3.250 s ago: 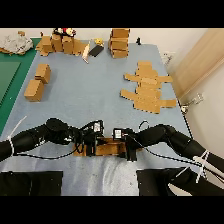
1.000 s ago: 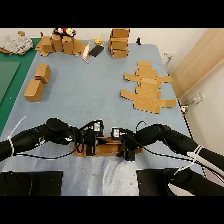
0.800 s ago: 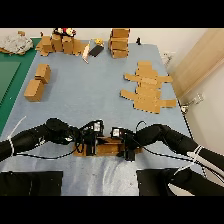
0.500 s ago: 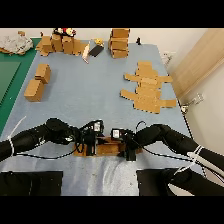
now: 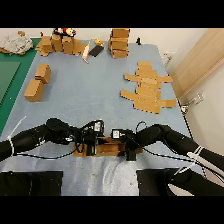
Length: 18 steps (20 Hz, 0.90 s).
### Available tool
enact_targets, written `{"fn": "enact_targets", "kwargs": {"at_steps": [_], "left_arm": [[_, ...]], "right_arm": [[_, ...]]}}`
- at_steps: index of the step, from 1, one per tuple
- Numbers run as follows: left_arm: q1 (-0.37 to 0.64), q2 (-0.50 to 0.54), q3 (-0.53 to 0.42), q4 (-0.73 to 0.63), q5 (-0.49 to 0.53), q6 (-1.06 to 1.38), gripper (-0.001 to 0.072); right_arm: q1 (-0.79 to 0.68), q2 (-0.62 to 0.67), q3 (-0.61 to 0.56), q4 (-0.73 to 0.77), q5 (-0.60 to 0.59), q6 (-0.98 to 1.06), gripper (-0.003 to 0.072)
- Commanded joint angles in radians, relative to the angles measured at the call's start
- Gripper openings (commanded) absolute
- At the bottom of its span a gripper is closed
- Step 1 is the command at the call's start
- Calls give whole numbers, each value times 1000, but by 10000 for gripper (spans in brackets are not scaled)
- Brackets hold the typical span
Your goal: Fold the box.
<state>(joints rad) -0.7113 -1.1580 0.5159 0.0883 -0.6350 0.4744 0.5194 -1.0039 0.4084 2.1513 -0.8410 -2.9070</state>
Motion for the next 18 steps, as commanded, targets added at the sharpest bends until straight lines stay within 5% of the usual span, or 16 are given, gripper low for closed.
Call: {"fn": "enact_targets", "kwargs": {"at_steps": [1,16,17,18], "left_arm": [[1,0,0,0,13,-1,11],[1,0,0,0,49,-4,13],[1,0,0,0,49,-4,73],[1,0,0,-5,51,-8,299]], "right_arm": [[0,0,-1,-9,-6,1,497],[0,0,-1,-9,-5,1,497],[0,0,-1,-9,-5,1,497],[0,0,0,-9,-5,1,497]]}}
